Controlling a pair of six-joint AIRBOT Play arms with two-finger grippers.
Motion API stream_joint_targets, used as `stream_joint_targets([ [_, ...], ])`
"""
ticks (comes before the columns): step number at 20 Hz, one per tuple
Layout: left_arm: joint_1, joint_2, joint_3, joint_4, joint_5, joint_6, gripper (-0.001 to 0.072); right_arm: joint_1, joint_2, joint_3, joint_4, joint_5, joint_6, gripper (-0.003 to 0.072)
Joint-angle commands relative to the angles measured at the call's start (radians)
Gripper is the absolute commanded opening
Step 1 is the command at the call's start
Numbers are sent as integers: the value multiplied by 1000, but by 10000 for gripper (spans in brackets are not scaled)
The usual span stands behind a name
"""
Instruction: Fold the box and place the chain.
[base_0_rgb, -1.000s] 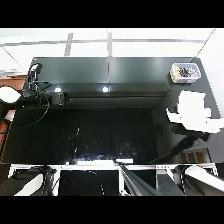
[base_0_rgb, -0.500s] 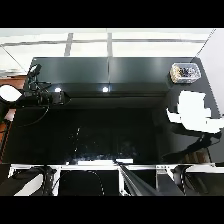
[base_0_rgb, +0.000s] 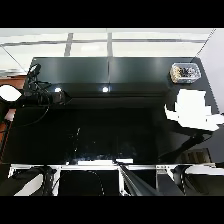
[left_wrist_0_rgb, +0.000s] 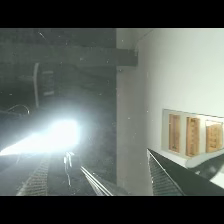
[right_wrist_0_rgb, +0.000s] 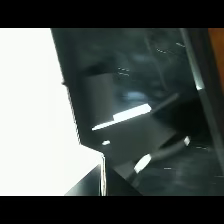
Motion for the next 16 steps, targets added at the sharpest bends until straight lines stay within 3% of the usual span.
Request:
stream_joint_targets([
  [1, -1, -1, 1, -2, 7, 4, 718, 39, 156, -100, 192, 5, -3, 11],
  [6, -1, -5, 1, -6, 19, 4, 718, 266, 458, -425, 295, -131, -1, 11],
  [10, -16, -23, 1, -72, 16, 19, 718, 533, 709, -776, 575, -362, -23, 11],
  [13, -45, -71, 1, -216, -14, 109, 718, 814, 790, -954, 653, -576, -21, 11],
  [16, -75, -166, 5, -444, -55, 278, 719, 1041, 787, -1018, 652, -740, 12, 11],
])
